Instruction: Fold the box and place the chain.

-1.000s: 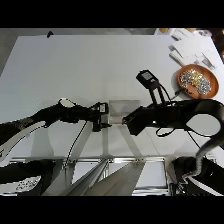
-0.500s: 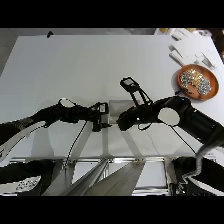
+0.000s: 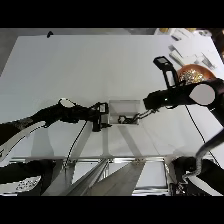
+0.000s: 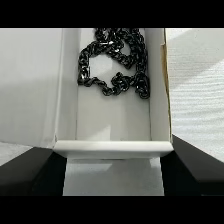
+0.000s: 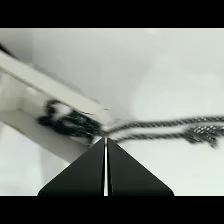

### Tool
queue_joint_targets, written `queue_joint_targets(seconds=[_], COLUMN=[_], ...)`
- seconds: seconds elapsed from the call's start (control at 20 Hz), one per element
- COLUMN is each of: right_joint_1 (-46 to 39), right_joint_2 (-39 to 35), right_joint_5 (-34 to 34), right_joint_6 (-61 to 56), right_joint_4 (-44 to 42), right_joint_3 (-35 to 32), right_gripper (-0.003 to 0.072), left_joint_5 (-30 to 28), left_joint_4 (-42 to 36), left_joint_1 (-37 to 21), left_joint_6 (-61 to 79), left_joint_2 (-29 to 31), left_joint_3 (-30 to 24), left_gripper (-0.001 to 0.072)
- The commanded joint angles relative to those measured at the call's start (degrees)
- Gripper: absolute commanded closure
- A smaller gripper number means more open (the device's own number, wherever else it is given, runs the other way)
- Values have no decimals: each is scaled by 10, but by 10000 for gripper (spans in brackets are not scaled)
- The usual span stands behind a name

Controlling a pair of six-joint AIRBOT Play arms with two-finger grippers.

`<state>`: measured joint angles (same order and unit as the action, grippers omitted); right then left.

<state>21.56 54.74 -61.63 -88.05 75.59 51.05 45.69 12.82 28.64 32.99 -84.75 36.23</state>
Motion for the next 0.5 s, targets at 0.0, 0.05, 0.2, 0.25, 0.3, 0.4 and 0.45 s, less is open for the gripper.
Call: queue_joint_targets(seconds=[0.0,0.05,0.2,0.25,0.3,0.4,0.45], right_joint_1=[-55,-55,-55,-55,-55,-54,-54], right_joint_2=[5,12,48,64,81,102,110], right_joint_5=[-26,-14,33,37,36,42,43], right_joint_6=[0,0,0,0,0,0,-5], right_joint_4=[47,57,58,57,56,55,54], right_joint_3=[-29,-47,-88,-92,-93,-93,-93], right_gripper=[669,667,438,438,438,438,438], left_joint_5=[0,0,0,0,0,0,0], left_joint_4=[0,0,0,0,0,0,0], left_joint_1=[0,0,0,0,0,0,0], left_joint_6=[0,0,0,0,0,0,0], left_joint_2=[0,0,0,0,0,0,0], left_joint_3=[0,0,0,0,0,0,0], left_gripper=[560,560,560,560,560,560,560])
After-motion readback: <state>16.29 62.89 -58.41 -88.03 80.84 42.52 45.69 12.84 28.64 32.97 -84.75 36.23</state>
